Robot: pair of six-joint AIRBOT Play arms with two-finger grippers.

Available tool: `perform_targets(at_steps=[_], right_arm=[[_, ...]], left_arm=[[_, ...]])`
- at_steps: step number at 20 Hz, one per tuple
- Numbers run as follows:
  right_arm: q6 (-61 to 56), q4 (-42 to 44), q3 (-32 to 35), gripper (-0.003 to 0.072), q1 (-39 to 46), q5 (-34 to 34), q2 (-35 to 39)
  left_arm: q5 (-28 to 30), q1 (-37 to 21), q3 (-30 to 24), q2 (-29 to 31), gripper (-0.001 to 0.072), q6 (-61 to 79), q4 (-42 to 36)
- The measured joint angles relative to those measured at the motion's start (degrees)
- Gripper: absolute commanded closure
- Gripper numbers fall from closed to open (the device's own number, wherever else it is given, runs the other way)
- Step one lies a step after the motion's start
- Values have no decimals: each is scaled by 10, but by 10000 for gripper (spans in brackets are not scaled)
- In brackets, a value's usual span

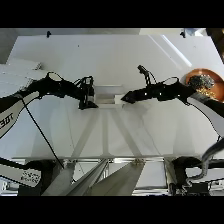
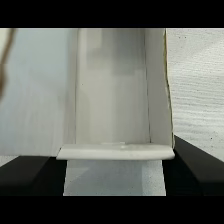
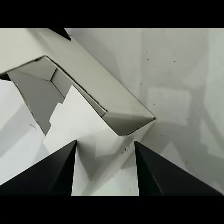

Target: Fold the box and place the chain.

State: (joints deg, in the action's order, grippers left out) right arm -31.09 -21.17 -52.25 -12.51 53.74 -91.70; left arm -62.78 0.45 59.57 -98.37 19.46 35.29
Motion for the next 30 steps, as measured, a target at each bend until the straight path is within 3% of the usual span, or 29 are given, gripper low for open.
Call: perform_targets(at_steps=[6,16,30], right_arm=[[-26,15,0,280,-13,-14,0],[-87,-4,0,281,-66,-95,4],[-441,-374,-16,289,-134,-174,64]], left_arm=[[0,0,0,0,536,0,0],[0,0,0,0,536,0,1],[2,0,0,0,536,0,-1]])
